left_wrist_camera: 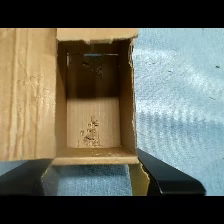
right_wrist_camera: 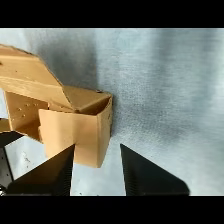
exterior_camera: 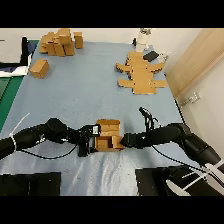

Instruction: Fold the box.

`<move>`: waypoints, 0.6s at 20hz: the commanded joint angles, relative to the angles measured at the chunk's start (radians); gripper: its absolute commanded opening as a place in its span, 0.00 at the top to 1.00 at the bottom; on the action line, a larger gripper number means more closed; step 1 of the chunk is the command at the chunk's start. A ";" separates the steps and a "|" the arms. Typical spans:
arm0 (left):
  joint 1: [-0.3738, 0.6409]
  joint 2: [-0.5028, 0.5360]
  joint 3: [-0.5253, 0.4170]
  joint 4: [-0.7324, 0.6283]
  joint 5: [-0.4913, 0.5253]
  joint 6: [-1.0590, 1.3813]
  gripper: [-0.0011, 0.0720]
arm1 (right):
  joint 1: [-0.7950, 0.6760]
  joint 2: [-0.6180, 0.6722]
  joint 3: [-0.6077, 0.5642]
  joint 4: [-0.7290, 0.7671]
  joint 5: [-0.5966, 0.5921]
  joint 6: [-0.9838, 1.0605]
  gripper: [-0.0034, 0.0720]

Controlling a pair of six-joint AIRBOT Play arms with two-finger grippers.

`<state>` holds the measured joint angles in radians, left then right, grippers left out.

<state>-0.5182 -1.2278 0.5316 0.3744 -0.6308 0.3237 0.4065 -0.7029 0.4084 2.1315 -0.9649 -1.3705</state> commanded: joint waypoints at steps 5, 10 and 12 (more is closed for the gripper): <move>0.000 0.000 0.000 0.000 0.000 0.000 0.28 | 0.232 -0.167 0.158 -0.320 0.035 0.374 0.37; 0.000 0.000 0.000 0.000 0.000 0.000 0.28 | 0.467 -0.346 0.317 -0.565 -0.152 0.697 0.41; 0.000 0.000 0.000 0.000 0.000 0.000 0.28 | 0.517 -0.431 0.368 -0.589 -0.212 0.754 0.41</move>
